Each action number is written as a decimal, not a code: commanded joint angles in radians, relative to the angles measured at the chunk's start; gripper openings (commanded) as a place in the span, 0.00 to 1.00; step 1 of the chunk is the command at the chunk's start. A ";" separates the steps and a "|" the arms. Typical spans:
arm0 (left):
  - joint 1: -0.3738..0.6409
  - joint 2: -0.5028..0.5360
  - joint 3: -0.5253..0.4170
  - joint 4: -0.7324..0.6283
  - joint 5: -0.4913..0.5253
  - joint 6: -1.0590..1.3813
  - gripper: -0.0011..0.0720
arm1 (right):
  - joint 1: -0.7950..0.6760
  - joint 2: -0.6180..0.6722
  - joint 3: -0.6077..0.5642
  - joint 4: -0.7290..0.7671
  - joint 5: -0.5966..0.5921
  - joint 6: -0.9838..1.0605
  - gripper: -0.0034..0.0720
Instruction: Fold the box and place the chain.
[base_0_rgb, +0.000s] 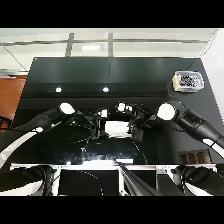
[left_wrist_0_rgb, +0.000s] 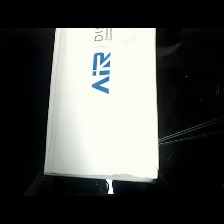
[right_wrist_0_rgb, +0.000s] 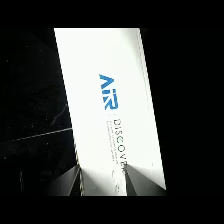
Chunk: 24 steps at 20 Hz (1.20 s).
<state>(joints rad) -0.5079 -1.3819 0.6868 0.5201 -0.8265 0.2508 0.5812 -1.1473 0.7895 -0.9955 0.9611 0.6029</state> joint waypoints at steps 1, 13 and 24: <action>0.000 -0.001 0.000 0.000 0.000 0.000 0.56 | 0.000 -0.008 0.001 -0.001 -0.004 0.004 0.47; 0.000 -0.001 0.000 0.000 0.000 0.000 0.56 | -0.082 0.132 0.015 0.006 0.135 0.348 0.47; 0.000 -0.001 0.000 0.000 0.000 0.000 0.56 | -0.129 0.113 -0.085 0.479 -0.067 0.697 0.06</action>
